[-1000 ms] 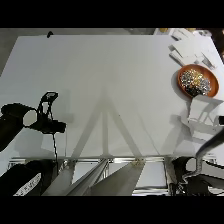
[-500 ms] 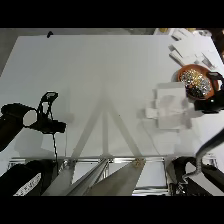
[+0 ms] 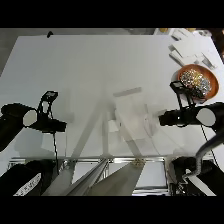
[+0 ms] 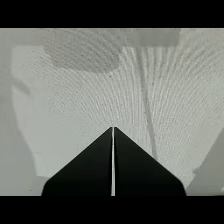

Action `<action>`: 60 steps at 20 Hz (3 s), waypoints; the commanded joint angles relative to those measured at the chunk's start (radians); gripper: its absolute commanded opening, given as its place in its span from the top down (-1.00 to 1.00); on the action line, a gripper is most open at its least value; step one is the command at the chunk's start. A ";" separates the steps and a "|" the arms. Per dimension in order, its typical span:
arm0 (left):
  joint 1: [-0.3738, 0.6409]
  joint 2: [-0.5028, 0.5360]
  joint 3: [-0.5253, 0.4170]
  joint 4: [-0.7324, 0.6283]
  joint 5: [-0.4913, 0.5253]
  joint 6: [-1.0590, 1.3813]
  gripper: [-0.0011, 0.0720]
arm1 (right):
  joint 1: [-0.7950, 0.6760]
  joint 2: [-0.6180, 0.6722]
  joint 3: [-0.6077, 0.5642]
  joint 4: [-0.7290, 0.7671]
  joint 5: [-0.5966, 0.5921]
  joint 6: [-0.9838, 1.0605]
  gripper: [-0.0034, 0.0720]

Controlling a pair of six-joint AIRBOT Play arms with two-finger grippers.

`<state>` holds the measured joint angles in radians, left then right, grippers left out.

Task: Fold the box and place the chain.

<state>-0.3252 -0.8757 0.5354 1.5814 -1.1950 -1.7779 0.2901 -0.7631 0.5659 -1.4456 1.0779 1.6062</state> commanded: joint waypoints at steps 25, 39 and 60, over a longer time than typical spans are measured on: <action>-0.011 -0.792 0.371 -1.363 0.063 1.414 -0.44 | 0.085 0.016 -0.026 0.040 -0.072 0.047 0.86; -0.124 -0.805 0.372 -1.271 0.132 1.477 0.91 | 0.085 0.016 -0.026 0.040 -0.072 0.046 0.86; -0.354 -0.657 0.373 -1.004 0.395 1.836 0.96 | 0.085 0.050 0.153 0.006 0.140 -0.097 0.06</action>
<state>-0.6674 -1.5333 0.9085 0.5720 -0.8448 0.0498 0.3744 -0.7162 0.7132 -1.4326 1.2041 1.5169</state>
